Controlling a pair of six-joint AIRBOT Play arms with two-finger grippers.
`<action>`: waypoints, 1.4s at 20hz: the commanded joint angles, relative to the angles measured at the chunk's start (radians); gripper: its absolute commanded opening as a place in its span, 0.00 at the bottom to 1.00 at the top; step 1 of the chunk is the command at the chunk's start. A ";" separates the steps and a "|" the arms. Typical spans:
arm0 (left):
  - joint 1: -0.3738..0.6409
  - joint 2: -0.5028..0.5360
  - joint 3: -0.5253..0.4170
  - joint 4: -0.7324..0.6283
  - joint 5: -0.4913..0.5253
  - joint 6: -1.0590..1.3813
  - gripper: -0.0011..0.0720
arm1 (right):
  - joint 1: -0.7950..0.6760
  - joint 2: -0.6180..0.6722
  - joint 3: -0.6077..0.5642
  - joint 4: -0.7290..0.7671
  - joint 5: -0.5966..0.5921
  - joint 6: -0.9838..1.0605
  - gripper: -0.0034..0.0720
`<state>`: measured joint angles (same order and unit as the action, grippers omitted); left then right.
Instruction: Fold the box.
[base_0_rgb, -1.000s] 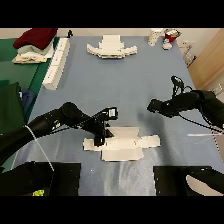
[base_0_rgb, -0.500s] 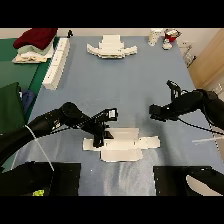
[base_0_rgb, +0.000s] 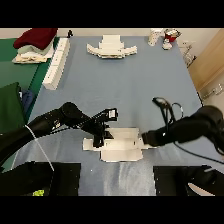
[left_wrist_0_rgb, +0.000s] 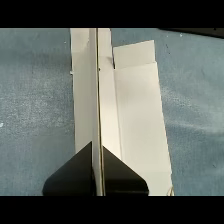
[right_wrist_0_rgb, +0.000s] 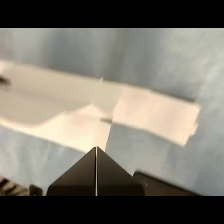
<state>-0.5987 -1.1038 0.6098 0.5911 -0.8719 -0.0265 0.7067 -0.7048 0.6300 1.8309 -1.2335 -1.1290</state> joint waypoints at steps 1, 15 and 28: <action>0.001 0.000 0.001 0.000 0.000 0.000 0.03 | 0.378 0.060 -0.093 -0.125 0.076 0.188 0.05; 0.000 0.000 0.001 0.000 0.000 0.000 0.03 | 0.695 -0.228 -0.121 -0.500 0.240 -0.251 1.00; 0.000 0.000 0.001 0.000 0.000 0.000 0.03 | 0.596 -0.073 -0.095 -0.667 0.208 0.029 1.00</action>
